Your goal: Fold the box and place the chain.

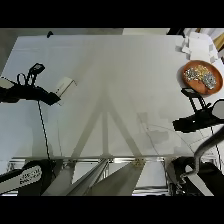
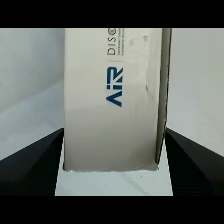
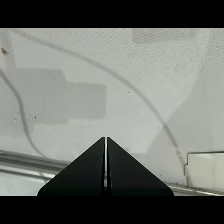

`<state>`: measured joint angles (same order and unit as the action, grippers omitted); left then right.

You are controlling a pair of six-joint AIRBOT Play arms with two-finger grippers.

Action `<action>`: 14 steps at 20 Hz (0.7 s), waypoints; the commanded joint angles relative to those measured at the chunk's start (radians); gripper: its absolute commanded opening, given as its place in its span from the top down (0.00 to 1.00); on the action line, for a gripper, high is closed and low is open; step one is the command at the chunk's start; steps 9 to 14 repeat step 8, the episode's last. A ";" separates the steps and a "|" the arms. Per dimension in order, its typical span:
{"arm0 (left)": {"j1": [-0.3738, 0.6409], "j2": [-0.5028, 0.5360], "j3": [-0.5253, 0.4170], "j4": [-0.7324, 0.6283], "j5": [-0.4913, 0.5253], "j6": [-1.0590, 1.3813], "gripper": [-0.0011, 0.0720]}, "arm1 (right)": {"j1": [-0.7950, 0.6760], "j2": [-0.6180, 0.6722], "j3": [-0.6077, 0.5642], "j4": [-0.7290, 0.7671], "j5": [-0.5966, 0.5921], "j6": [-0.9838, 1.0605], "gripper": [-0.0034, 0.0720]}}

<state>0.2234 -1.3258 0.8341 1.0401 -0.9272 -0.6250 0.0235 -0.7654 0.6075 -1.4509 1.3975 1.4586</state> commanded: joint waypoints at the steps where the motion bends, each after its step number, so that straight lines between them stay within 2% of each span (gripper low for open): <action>1: 0.001 0.011 0.000 0.015 -0.005 -0.042 0.03 | -0.001 0.001 0.001 0.000 0.000 0.000 0.94; 6: 0.001 0.069 0.000 0.015 0.000 -0.027 0.04 | -0.001 0.001 0.001 0.000 0.000 0.000 0.94; 14: 0.001 0.076 0.000 0.015 0.000 -0.027 0.04 | -0.001 0.001 0.001 0.000 0.000 0.000 0.94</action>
